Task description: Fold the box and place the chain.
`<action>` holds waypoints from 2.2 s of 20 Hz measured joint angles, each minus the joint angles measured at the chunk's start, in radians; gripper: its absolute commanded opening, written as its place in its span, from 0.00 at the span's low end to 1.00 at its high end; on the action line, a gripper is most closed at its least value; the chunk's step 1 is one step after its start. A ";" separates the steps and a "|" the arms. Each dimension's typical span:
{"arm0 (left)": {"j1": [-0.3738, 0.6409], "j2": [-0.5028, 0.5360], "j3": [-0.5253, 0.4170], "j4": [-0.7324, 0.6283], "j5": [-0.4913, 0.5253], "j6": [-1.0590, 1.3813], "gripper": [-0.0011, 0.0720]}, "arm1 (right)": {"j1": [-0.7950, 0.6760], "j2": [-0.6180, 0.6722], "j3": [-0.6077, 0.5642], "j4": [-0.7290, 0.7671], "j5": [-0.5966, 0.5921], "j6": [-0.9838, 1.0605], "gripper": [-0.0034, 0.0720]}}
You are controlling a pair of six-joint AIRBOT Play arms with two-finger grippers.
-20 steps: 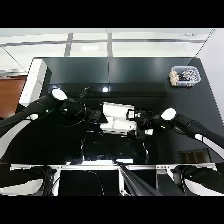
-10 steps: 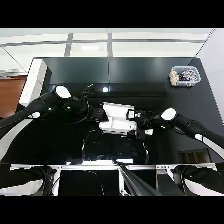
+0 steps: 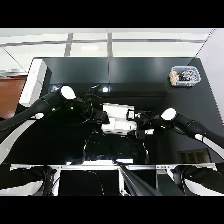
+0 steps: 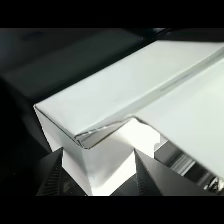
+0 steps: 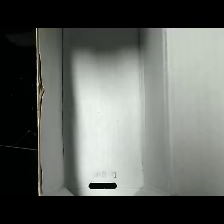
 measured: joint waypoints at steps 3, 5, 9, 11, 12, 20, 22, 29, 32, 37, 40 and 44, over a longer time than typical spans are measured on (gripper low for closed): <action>-0.020 0.001 0.004 0.027 0.025 -0.038 0.70 | 0.000 0.000 0.000 0.000 0.000 0.000 0.06; -0.027 0.001 0.004 0.036 0.040 -0.055 0.70 | 0.000 0.000 0.000 0.000 0.000 0.001 0.06; -0.032 0.000 0.004 0.047 0.069 -0.089 0.71 | 0.000 0.000 0.000 0.001 -0.002 0.003 0.06; -0.033 -0.001 0.004 0.054 0.093 -0.098 0.71 | 0.000 0.000 0.000 0.004 -0.004 0.004 0.06; -0.032 -0.001 0.004 0.055 0.100 -0.101 0.70 | 0.000 0.000 0.000 0.005 -0.006 0.004 0.06; -0.045 -0.001 0.005 0.101 0.101 -0.149 0.70 | 0.000 0.000 0.000 0.003 -0.004 0.001 0.06; -0.063 -0.001 0.005 0.176 0.101 -0.195 0.71 | 0.000 -0.001 0.000 0.003 -0.003 0.000 0.06; -0.141 -0.001 0.022 0.363 0.127 -0.341 0.70 | 0.000 -0.001 0.000 0.002 -0.002 0.000 0.06; -0.191 -0.002 0.051 0.491 0.107 -0.462 0.68 | 0.000 -0.001 0.000 0.002 -0.002 0.001 0.06; -0.274 -0.029 0.111 0.647 0.007 -0.672 0.68 | 0.000 -0.001 0.000 0.002 -0.001 0.001 0.06; -0.308 -0.073 0.163 0.681 -0.035 -0.746 0.68 | 0.000 -0.001 0.000 0.002 -0.002 0.001 0.06; -0.328 -0.109 0.213 0.697 -0.066 -0.806 0.68 | 0.000 -0.001 0.000 0.002 -0.002 0.002 0.06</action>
